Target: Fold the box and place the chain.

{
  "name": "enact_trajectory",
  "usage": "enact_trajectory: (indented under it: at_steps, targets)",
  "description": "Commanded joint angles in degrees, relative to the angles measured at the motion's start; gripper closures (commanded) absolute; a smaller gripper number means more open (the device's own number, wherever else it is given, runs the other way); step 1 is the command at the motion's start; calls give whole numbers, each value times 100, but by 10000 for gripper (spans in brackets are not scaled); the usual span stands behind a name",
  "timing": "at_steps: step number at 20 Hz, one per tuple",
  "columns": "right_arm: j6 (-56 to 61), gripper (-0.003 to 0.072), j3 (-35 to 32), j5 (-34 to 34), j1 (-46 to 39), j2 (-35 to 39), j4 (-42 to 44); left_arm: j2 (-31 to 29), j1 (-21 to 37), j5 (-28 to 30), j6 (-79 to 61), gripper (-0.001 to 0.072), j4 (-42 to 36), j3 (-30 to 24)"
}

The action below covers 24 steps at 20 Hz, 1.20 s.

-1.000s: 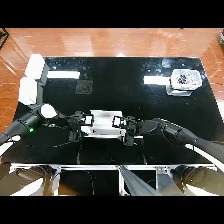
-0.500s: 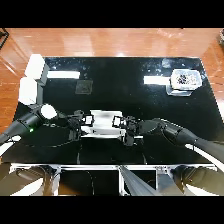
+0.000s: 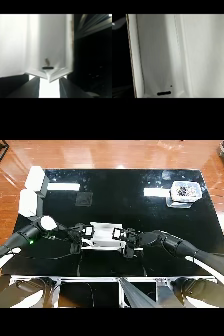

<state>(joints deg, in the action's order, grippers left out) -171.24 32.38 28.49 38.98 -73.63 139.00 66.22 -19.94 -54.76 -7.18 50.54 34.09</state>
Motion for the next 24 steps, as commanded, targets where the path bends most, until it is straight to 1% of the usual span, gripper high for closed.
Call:
enact_trajectory:
  at_steps: [1,2,4,5,7,10,12,15,16,17,18,24]
  targets:
    - [2,666,-2,0,2,2,2,0,0,-120,13,387,-83,2]
    - [2,666,-4,0,0,2,2,0,0,-103,11,468,-142,2]
    - [2,666,-2,0,2,2,2,0,0,-81,11,485,-210,0]
    - [2,666,-2,0,0,2,2,2,2,-85,13,516,-199,0]
    - [2,666,-2,0,2,2,2,2,2,-90,13,518,-208,0]
    - [2,666,-2,0,2,2,2,2,2,-116,11,519,-562,0]
    - [2,666,-4,0,2,2,2,17,0,-127,15,518,-654,0]
    - [2,666,-4,0,2,2,2,149,-2,-297,17,519,-721,-4]
    - [2,666,-2,0,2,2,2,221,-2,-310,42,535,-798,-7]
    - [2,666,-2,0,2,2,2,304,0,-308,63,634,-828,-7]
    - [2,666,-4,0,2,2,2,380,-2,-310,66,660,-824,-7]
    - [2,666,-2,0,2,2,2,442,2,-380,184,644,-927,-4]
